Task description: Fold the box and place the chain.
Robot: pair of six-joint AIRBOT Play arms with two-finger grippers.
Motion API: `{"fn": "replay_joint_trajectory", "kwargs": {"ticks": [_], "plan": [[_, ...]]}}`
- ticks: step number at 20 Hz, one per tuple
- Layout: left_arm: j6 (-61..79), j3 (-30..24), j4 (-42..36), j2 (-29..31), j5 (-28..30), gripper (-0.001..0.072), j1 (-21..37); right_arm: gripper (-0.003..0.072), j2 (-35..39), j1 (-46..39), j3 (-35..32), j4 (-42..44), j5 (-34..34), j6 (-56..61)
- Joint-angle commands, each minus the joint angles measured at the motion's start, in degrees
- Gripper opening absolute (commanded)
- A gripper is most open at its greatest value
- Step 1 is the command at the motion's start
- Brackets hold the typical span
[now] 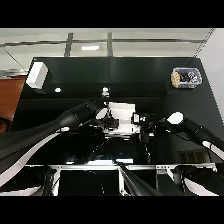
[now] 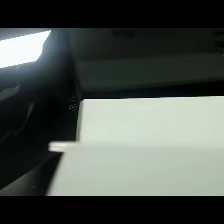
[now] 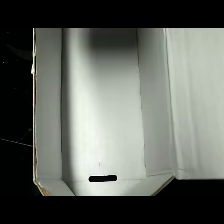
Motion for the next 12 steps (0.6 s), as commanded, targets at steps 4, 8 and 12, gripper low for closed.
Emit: {"fn": "replay_joint_trajectory", "kwargs": {"ticks": [4, 8, 12], "plan": [[-2.7, 0.2, 0.6, -1.8, -0.6, 0.0447, 0.0, 0.0141, 0.0, 0.1, 0.0, 0.0, 0.2, 0.1], [-2.9, 0.2, 0.5, -2.4, -0.6, 0.0355, 0.0, 0.0141, 0.0, 0.1, 0.0, 0.0, 0.3, 0.1], [-2.8, 0.3, 0.1, -2.5, 0.4, 0.0031, 0.0, 0.0141, 0.0, 0.1, 0.0, 0.0, 0.3, 0.1]]}}
